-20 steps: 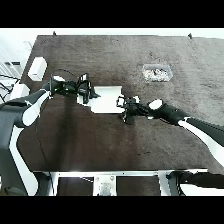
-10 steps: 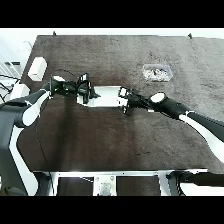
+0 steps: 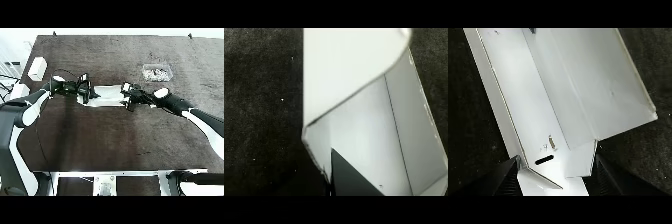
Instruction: Fold the box and place the chain.
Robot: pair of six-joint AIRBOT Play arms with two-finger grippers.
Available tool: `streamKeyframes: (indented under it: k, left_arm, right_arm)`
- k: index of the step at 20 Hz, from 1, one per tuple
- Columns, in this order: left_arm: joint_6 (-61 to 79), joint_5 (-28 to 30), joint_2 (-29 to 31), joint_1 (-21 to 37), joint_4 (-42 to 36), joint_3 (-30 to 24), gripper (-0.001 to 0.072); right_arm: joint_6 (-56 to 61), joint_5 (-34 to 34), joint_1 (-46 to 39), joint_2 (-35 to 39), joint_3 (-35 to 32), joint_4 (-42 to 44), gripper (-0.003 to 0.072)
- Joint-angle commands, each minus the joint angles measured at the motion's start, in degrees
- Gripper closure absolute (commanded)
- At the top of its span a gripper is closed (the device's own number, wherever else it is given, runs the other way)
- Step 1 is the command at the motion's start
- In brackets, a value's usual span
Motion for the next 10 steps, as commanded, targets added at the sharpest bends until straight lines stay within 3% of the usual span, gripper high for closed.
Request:
streamKeyframes:
  k: [1, 10]
  left_arm:
    - [0.1, 0.0, 0.0, 0.0, 0.0, 0.0, 0.0690]
    - [0.1, 0.0, 0.0, 0.0, 0.0, 0.0, 0.0690]
  right_arm:
    - [-0.9, 3.9, -1.2, -1.8, 2.4, 0.0, 0.0128]
    - [-0.9, 16.2, -5.9, -6.5, 8.6, 0.1, 0.0128]
